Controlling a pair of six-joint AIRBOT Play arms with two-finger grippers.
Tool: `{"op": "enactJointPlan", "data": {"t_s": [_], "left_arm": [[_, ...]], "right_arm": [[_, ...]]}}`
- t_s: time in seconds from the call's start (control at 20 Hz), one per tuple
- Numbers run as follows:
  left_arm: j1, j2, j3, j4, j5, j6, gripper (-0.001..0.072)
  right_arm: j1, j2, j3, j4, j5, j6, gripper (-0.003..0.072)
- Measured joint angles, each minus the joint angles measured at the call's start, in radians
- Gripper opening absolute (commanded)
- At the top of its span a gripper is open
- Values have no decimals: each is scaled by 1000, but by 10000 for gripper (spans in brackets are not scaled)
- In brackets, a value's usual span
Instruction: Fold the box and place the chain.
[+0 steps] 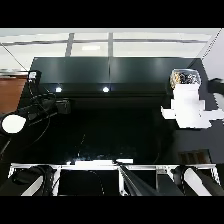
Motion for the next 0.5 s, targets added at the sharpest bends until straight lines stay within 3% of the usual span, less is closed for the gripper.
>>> {"op": "enactJointPlan", "data": {"t_s": [0.2,0.25,0.3,0.5], "left_arm": [[0,0,0,0,7,0,710],[0,0,0,0,8,0,710],[0,0,0,0,9,0,710],[0,0,0,-1,10,0,710]], "right_arm": [[-284,-233,188,-48,174,101,702],[-342,-290,234,-57,229,112,650],[-390,-344,277,-58,286,106,552],[-475,-557,431,52,564,-74,556]]}}
